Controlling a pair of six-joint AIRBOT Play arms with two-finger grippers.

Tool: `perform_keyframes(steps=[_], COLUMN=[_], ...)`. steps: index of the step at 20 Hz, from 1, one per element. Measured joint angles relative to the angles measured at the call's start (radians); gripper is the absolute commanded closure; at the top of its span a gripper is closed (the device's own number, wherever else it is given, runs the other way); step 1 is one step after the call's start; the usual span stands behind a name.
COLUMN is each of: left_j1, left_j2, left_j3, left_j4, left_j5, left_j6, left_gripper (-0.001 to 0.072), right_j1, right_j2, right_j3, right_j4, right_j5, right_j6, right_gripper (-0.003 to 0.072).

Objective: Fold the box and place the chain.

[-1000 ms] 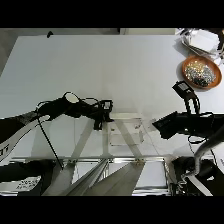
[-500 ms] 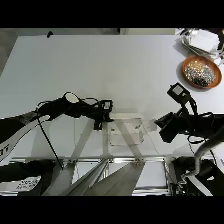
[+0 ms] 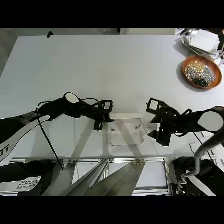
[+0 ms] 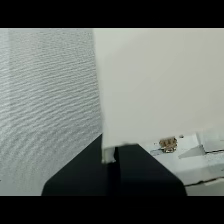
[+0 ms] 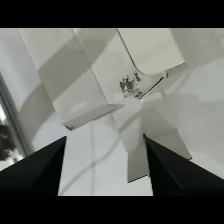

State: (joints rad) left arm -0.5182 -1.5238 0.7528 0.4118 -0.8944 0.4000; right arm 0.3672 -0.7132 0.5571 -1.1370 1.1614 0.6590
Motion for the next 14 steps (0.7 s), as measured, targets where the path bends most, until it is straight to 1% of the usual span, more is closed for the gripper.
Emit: perform_keyframes(steps=[2, 4, 5, 6, 7, 10, 12, 14], left_j1=[0.0, 0.0, 0.0, 0.0, 0.0, 0.0, 0.0, 0.0], left_j2=[0.0, 0.0, 0.0, 0.0, 0.0, 0.0, 0.0, 0.0], left_j3=[0.0, 0.0, 0.0, 0.0, 0.0, 0.0, 0.0, 0.0], left_j4=[0.0, 0.0, 0.0, 0.0, 0.0, 0.0, 0.0, 0.0], left_j5=[0.0, 0.0, 0.0, 0.0, 0.0, 0.0, 0.0, 0.0], left_j6=[0.0, 0.0, 0.0, 0.0, 0.0, 0.0, 0.0, 0.0], left_gripper=[0.0697, 0.0697, 0.0697, 0.0697, 0.0697, 0.0697, 0.0697, 0.0697], right_j1=[0.013, 0.033, 0.047, 0.065, 0.091, 0.23, 0.323, 0.384], right_j2=[0.034, 0.098, 0.141, 0.181, 0.22, 0.299, 0.312, 0.306], right_j3=[-0.084, -0.171, -0.215, -0.253, -0.288, -0.373, -0.409, -0.43], right_j4=[-0.016, -0.03, -0.035, -0.042, -0.047, -0.06, -0.078, -0.091], right_j5=[-0.102, -0.203, -0.242, -0.268, -0.286, -0.326, -0.354, -0.412], right_j6=[-0.102, -0.181, -0.219, -0.248, -0.269, -0.295, -0.292, -0.274], right_gripper=[0.011, 0.0108, 0.008, 0.0031, 0.0011, 0.0, -0.0001, -0.0001])
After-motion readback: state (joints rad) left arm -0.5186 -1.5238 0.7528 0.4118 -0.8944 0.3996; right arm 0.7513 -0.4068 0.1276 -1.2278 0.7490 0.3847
